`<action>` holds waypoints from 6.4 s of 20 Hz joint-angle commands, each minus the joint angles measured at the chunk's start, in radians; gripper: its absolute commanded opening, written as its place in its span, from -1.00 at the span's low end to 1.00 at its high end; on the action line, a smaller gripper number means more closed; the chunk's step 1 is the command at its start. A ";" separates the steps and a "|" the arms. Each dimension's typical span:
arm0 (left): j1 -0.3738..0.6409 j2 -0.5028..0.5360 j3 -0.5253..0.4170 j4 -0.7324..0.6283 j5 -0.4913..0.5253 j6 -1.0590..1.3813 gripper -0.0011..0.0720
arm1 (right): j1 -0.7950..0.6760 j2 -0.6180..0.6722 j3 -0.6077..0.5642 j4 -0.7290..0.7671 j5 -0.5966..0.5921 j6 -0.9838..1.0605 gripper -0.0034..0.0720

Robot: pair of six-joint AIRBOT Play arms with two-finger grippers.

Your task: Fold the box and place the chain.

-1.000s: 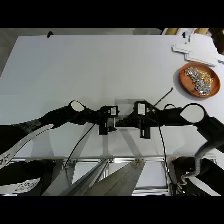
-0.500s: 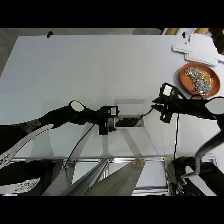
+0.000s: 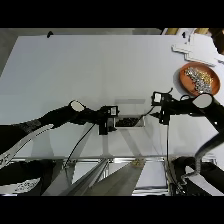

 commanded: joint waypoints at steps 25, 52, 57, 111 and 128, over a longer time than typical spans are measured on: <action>0.000 0.000 0.000 0.000 0.000 0.000 -0.58 | 0.067 0.324 -0.001 0.275 0.124 0.360 -0.85; 0.000 0.000 0.000 0.000 0.000 0.000 -0.58 | 0.284 0.240 -0.002 0.002 -0.053 0.348 -0.27; 0.000 0.000 0.000 0.000 0.000 0.000 -0.58 | -0.032 0.231 -0.002 -0.013 0.040 0.201 -0.33; 0.000 0.000 0.000 0.000 0.000 0.000 -0.58 | 0.089 0.121 -0.003 -0.077 0.010 0.177 -0.86; 0.000 0.000 0.000 0.000 0.000 0.000 -0.58 | 0.355 0.179 -0.003 0.397 -0.096 0.224 -0.85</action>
